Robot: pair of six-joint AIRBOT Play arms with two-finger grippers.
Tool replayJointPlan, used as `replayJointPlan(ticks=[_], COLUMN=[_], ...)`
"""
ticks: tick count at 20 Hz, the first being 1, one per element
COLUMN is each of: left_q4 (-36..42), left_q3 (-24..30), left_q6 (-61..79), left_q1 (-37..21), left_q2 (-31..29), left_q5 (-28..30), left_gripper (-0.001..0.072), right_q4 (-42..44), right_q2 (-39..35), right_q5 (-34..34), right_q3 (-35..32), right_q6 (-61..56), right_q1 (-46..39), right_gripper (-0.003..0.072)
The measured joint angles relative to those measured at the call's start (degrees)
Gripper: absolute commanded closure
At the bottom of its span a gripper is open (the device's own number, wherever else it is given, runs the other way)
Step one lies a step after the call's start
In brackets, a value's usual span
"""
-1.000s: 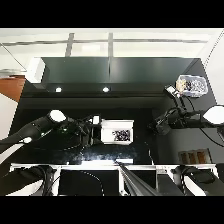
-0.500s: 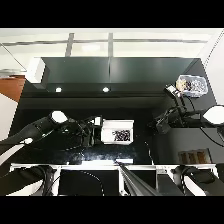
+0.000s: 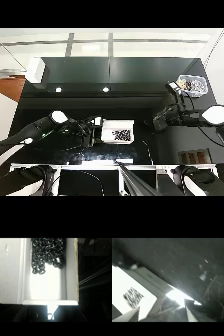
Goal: Fold the box and place the chain.
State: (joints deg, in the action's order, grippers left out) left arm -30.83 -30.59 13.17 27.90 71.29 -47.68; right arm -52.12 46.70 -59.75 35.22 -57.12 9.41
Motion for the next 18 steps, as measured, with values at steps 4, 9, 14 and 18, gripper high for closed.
replayJointPlan(ticks=[4, 9, 14, 18], left_q4=[-0.02, -0.02, -0.04, -0.04], left_q3=[0.0, 0.0, 0.0, 0.0], left_q6=[0.0, -0.02, -0.02, -0.02], left_q1=[0.0, 0.0, 0.0, 0.0], left_q2=[0.0, 0.0, 0.0, 0.0], left_q5=[0.07, 0.07, 0.07, 0.07], left_gripper=[0.0326, 0.0324, 0.0323, 0.0322], right_q4=[4.22, 7.52, 8.2, 7.69], right_q2=[4.07, 10.12, 11.65, 11.96], right_q5=[4.2, 7.41, 0.13, -2.97], right_q3=[2.38, 5.2, 5.88, 6.01], right_q6=[-2.75, -1.36, 8.26, 16.72], right_q1=[4.15, 8.11, 9.09, 9.27], right_gripper=[-0.0017, -0.0016, -0.0017, -0.0011])
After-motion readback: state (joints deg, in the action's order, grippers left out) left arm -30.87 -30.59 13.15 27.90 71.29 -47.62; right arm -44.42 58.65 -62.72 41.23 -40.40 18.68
